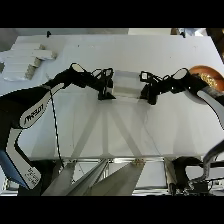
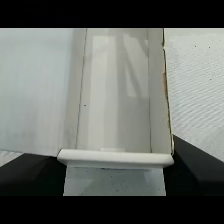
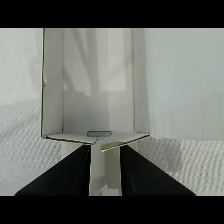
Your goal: Fold the box and place the chain.
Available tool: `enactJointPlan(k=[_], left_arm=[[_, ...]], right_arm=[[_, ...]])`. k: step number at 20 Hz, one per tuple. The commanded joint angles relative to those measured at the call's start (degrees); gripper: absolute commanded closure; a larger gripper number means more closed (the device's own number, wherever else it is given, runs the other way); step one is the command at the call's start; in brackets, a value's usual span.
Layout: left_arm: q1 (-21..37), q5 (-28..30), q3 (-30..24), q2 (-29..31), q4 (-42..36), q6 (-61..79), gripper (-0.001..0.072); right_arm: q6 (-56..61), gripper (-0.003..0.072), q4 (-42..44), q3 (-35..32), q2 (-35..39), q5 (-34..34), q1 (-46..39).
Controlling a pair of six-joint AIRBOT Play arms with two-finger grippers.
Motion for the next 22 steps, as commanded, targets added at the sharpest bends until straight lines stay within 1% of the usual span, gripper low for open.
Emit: enactJointPlan(k=[1, 4, 5, 6, 8, 9, 10, 12, 13, 15, 16, 19, 20, 21, 22], left_arm=[[0.04, 0.00, 0.02, -0.02, 0.00, 0.04, 0.0314], [0.04, 0.00, 0.02, -0.02, 0.00, 0.07, 0.0314], [0.04, 0.00, 0.02, -0.02, 0.02, 0.04, 0.0314], [0.04, 0.00, 0.02, -0.02, 0.02, 0.04, 0.0314], [0.04, 0.00, 0.02, -0.02, 0.02, 0.04, 0.0314], [0.04, 0.00, 0.02, -0.02, 0.02, 0.07, 0.0314], [0.04, 0.00, 0.02, -0.02, 0.02, 0.04, 0.0314], [0.04, 0.00, 0.02, -0.02, 0.02, 0.07, 0.0314], [0.04, 0.02, 0.02, -0.02, 0.00, 0.07, 0.0314], [0.04, 0.00, 0.02, -0.02, 0.02, 0.04, 0.0314], [0.04, 0.02, 0.02, -0.02, 0.02, 0.04, 0.0314], [0.04, 0.02, 0.02, -0.02, 0.02, 0.04, 0.0314], [0.04, 0.02, 0.02, -0.02, 0.02, 0.07, 0.0314], [0.04, 0.02, 0.02, -0.02, 0.02, 0.04, 0.0314], [0.04, 0.02, 0.02, -0.02, 0.00, 0.07, 0.0314]], right_arm=[[-0.07, 0.0515, 3.23, 0.00, -0.07, -0.13, 0.22], [-0.09, 0.0506, 6.14, -0.02, -0.07, -0.85, 0.24], [-0.09, 0.0467, 7.17, 0.00, -0.07, -1.25, 0.24], [-0.11, 0.0449, 8.31, 0.00, -0.07, -1.27, 0.24], [-1.18, 0.0449, 10.82, -0.02, -0.07, -1.18, 0.24], [-1.49, 0.0416, 11.65, 0.00, -0.07, -1.25, 0.37], [-1.97, 0.0346, 11.63, 0.00, -0.07, -1.31, 0.59], [-2.82, 0.0296, 11.63, -0.02, -0.17, -1.31, 1.27], [-2.82, 0.0241, 11.61, -0.02, -0.33, -1.51, 1.66], [-2.82, 0.0198, 11.56, -0.02, -0.98, -1.60, 2.36], [-2.80, 0.0147, 11.61, -0.02, -1.40, -1.57, 2.62], [-2.75, 0.0145, 11.56, -0.02, -2.19, -1.62, 3.15], [-2.54, 0.0182, 11.54, -0.02, -2.19, -1.62, 3.13], [-2.12, 0.0280, 11.47, -0.02, -2.19, -1.60, 3.08], [-2.12, 0.0345, 10.97, -0.02, -2.19, -1.51, 3.08]])
